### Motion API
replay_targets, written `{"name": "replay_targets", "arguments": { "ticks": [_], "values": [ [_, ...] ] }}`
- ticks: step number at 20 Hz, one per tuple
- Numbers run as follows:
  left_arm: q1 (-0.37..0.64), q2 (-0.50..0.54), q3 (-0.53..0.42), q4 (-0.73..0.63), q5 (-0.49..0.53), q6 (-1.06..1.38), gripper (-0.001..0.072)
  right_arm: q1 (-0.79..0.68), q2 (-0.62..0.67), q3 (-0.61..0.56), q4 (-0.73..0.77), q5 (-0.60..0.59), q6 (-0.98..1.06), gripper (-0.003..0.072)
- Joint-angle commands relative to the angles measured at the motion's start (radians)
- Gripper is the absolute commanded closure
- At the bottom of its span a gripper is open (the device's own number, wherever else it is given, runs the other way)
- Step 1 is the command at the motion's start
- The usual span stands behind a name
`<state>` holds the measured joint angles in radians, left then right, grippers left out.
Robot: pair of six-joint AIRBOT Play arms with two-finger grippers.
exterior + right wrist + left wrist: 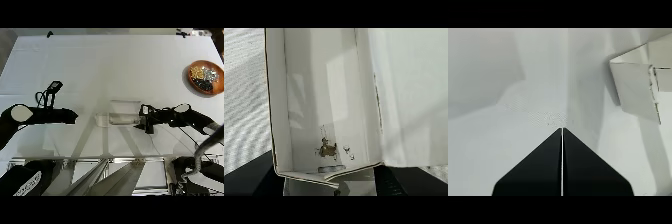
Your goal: Fold the box and place the chain.
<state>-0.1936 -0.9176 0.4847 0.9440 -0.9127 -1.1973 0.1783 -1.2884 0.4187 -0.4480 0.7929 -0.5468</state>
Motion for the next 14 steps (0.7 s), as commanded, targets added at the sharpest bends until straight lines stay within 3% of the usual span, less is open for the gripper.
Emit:
{"name": "replay_targets", "arguments": {
  "ticks": [1, 5, 14],
  "values": [
    [0.023, -0.163, 0.000, -0.192, -0.031, 0.050, 0.0698, 0.000, 0.000, 0.000, 0.000, 0.000, 0.000, 0.0226],
    [-0.008, -0.296, 0.001, -0.314, -0.035, 0.149, 0.0698, 0.000, 0.000, 0.000, 0.000, 0.001, 0.000, 0.0226],
    [-0.084, -0.375, 0.029, -0.399, 0.017, 0.182, 0.0702, 0.000, 0.000, 0.000, 0.000, 0.000, 0.000, 0.0226]
  ]
}}
